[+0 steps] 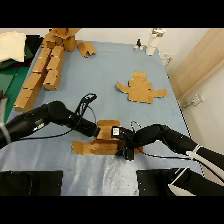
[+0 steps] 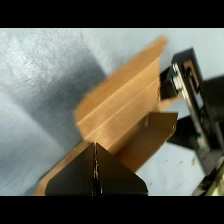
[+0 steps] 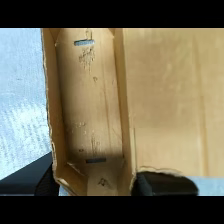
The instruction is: Fold the box.
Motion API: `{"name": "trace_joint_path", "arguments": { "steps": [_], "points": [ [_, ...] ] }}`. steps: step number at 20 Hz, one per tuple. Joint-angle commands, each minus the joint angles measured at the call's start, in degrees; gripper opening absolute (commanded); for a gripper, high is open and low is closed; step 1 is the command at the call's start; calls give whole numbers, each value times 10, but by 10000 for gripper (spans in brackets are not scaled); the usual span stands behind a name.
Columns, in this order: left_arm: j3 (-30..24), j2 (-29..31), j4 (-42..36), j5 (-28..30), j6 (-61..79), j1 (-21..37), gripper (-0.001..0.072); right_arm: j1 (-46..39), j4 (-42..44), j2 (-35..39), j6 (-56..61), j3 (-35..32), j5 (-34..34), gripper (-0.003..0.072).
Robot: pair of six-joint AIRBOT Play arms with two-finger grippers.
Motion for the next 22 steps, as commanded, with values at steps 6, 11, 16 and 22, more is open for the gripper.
{"name": "trace_joint_path", "arguments": {
  "steps": [6,11,16,22],
  "points": [
    [-43,125,81,-98,325,-1,16,0,0,0,1,0,0,513],
    [-66,101,81,-85,482,-1,672,0,0,0,1,0,0,513],
    [-94,47,29,-66,548,-1,673,0,0,0,1,0,0,513],
    [-94,-7,-66,-29,635,-1,673,0,0,0,1,0,0,513]
  ]
}}
